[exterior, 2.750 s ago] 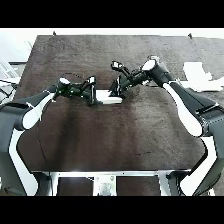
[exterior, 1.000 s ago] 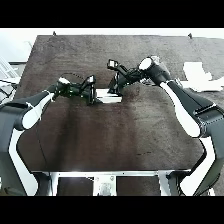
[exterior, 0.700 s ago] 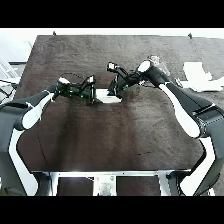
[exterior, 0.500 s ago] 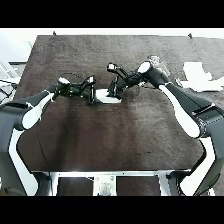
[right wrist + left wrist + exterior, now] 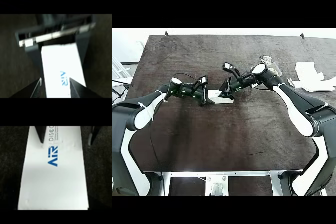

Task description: Fold the box and place the chain.

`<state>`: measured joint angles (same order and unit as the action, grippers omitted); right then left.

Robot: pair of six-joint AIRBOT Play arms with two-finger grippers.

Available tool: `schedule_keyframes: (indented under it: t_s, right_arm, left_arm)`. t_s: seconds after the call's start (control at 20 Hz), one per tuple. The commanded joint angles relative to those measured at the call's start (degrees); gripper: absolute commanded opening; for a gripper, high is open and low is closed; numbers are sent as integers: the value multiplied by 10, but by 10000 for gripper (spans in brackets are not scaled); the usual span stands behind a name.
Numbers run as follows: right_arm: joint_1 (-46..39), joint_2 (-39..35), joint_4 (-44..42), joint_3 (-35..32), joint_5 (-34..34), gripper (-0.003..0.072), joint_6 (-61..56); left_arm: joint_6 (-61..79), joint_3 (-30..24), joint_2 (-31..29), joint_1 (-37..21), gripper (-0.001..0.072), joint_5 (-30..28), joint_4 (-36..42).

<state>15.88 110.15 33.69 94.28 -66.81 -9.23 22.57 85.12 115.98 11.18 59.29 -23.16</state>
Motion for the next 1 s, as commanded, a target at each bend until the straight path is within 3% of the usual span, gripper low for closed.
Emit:
schedule_keyframes:
  t_s: [0.0,0.05,0.15,0.3,0.45,0.65,0.8,0.95]
  right_arm:
    - [-22,0,-75,0,-11,361,9]
    - [-25,0,-78,0,-12,254,9]
    - [-28,0,-75,-6,-12,112,6]
    - [-20,5,-23,-22,-11,7,-39]
    - [1,19,75,-22,-2,7,-104]
    - [23,25,143,-22,0,6,-133]
    - [13,7,112,-10,-3,6,-126]
    - [-6,-49,3,-8,-3,5,-95]
  left_arm:
    - [-1,0,0,0,413,-2,0]
    - [-1,0,0,0,413,-2,0]
    - [-1,0,0,0,413,-2,0]
    - [-1,0,0,0,413,-2,0]
    - [-1,0,0,0,413,-2,0]
    - [-1,0,0,0,413,-3,0]
    - [-1,0,0,0,413,-2,0]
    - [-1,0,0,0,413,-2,0]
